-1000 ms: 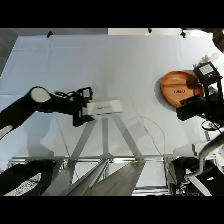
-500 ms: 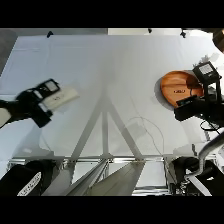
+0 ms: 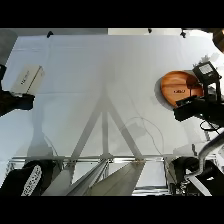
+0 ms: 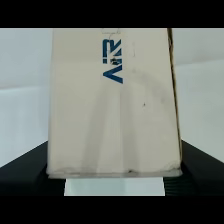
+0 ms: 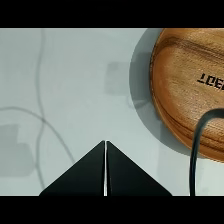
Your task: Fold the box and place the chain.
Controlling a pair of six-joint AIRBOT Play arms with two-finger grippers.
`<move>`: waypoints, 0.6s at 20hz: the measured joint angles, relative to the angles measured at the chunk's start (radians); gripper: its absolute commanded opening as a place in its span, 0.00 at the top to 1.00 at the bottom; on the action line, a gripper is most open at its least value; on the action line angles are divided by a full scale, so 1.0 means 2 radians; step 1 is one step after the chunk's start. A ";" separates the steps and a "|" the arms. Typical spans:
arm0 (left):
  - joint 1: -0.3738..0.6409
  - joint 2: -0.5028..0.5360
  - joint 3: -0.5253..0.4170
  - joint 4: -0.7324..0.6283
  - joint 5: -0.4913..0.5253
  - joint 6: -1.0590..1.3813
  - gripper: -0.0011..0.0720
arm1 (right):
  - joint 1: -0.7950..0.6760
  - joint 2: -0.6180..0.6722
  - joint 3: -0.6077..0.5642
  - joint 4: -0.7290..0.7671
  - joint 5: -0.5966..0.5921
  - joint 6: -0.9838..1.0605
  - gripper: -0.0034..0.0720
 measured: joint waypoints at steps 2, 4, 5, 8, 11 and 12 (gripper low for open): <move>0.016 -0.040 -0.016 -0.029 0.029 0.007 0.97 | 0.000 0.000 0.000 0.002 0.000 0.000 0.94; 0.024 -0.084 -0.024 -0.044 0.054 0.011 0.96 | 0.000 0.000 0.000 0.003 0.000 0.000 0.94; 0.027 -0.109 -0.027 -0.050 0.066 0.013 0.92 | 0.000 0.000 0.000 0.003 0.000 0.000 0.94; 0.031 -0.169 -0.031 -0.058 0.096 0.028 0.26 | 0.000 0.000 0.000 0.004 0.000 0.000 0.94; 0.032 -0.195 -0.032 -0.063 0.106 0.062 0.21 | 0.000 0.000 0.000 0.004 0.000 0.000 0.94; 0.033 -0.198 -0.033 -0.063 0.103 0.074 0.10 | 0.000 0.000 0.000 0.004 0.000 0.000 0.94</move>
